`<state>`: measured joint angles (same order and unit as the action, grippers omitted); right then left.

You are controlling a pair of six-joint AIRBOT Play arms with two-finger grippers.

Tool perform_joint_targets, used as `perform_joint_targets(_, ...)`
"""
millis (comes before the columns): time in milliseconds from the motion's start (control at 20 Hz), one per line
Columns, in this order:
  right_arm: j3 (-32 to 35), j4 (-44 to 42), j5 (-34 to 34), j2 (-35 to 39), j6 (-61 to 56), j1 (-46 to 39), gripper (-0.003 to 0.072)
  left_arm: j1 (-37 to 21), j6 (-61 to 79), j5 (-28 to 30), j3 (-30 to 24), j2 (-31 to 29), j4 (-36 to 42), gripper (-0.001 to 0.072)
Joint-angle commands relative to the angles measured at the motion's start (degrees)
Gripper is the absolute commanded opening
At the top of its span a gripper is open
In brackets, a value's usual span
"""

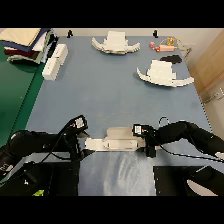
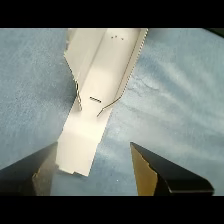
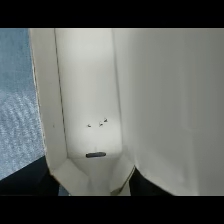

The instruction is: Fold the box.

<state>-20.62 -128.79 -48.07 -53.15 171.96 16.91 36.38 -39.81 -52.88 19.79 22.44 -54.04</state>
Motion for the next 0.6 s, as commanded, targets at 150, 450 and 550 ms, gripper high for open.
perform_joint_targets(150, 0.0, 0.0, 0.0, 0.0, 0.0, 0.0, 0.0516, 0.1, 24.6, 4.8, -3.2, 9.4, 7.7, 0.0685)
perform_joint_targets(450, 0.0, 0.0, 0.0, 0.0, 0.0, 0.0, 0.0516, 0.1, 39.7, 13.0, -3.3, 21.5, 22.1, 0.0684)
perform_joint_targets(550, 0.0, 0.0, 0.0, 0.0, 0.0, 0.0, 0.0516, 0.1, 41.5, 14.0, -3.3, 24.7, 22.4, 0.0655)
